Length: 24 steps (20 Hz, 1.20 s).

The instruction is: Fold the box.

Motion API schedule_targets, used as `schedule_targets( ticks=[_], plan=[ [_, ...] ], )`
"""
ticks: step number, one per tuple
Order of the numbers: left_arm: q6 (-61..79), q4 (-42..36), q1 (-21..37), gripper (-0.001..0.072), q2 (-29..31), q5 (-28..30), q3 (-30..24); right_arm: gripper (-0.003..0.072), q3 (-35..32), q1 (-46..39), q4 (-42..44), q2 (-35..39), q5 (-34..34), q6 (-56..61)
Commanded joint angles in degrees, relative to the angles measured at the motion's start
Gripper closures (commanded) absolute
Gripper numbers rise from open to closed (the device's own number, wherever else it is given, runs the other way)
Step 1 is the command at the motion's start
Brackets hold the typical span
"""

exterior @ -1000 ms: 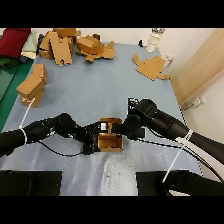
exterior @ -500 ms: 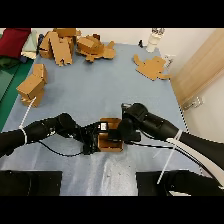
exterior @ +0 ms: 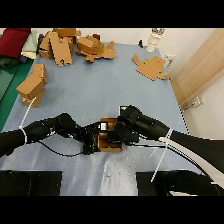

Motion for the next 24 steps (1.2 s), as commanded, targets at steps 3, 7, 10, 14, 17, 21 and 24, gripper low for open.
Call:
schedule_targets(
  ticks=[3,7,10,14,17,21,24],
  plan=[
    [0.0,0.0,0.0,0.0377,0.0,0.0,0.0,0.0314,0.0,0.1,-0.3,-0.5,2.1,0.8],
    [0.0,0.0,0.0,0.0377,0.0,0.0,0.0,0.0346,0.0,0.1,-0.3,-2.9,1.8,0.8],
    [0.0,0.0,0.0,0.0377,0.0,0.0,0.0,0.0356,0.0,0.1,-0.9,-3.7,-0.6,0.7],
    [0.0,0.0,0.0,0.0377,0.0,0.0,0.0,0.0491,0.0,0.1,-1.0,-3.7,-2.2,0.1],
    [0.0,0.0,0.0,0.0377,0.0,0.0,0.0,0.0636,0.0,0.1,-0.9,-3.7,-2.0,-0.8],
    [0.0,0.0,0.0,0.0377,0.0,0.0,0.0,0.0682,0.0,0.1,-0.5,-3.7,-1.9,-1.8],
    [0.0,0.0,0.0,0.0377,0.0,0.0,0.0,0.0627,0.0,0.1,-0.5,-3.7,-2.1,-1.7]
  ],
)
